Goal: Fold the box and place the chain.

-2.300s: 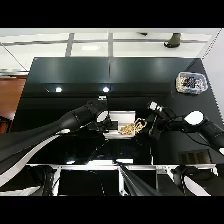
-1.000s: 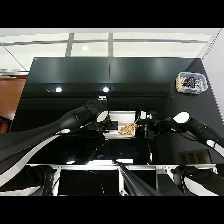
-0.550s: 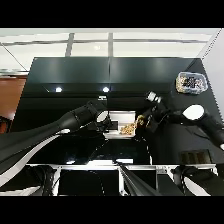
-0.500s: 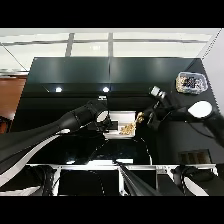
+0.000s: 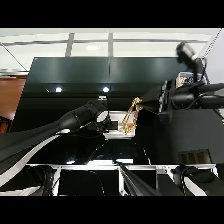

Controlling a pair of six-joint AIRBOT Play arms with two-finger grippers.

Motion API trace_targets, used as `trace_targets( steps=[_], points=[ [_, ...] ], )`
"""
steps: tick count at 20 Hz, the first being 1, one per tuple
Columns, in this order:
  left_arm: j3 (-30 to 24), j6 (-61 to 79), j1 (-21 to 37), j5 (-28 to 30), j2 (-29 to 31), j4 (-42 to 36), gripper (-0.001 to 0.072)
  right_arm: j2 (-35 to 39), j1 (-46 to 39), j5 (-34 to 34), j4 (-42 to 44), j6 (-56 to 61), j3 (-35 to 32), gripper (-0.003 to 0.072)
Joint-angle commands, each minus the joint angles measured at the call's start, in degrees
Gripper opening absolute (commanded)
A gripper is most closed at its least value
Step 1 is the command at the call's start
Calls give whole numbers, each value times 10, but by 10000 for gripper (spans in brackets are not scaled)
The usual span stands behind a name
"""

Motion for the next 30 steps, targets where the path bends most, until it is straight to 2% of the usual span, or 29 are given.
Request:
trace_targets(
  steps=[1,8,12,14,16,19,20,21,22,26,30],
  points=[
    [0,0,0,0,0,0,28,2,0,16,74,10,30,10],
    [0,0,0,0,0,0,28,-24,0,48,44,65,26,10],
    [0,0,0,0,0,0,28,-33,8,41,25,66,-22,11],
    [0,0,0,0,0,0,28,-41,17,17,12,66,-81,11],
    [0,0,0,0,0,0,28,-52,28,-41,15,66,-141,12],
    [0,0,0,1,0,1,28,-78,54,-107,13,70,-191,19],
    [0,0,0,0,0,1,28,-85,60,-115,5,71,-193,125],
    [0,0,0,0,0,1,28,-87,61,-120,-3,70,-193,199],
    [0,0,0,0,0,1,28,-87,52,-115,-14,70,-190,199],
    [0,0,0,2,0,1,28,-65,-65,2,-98,96,-148,195],
    [0,0,1,8,0,5,28,-29,-174,27,-108,98,-147,195]
  ],
)
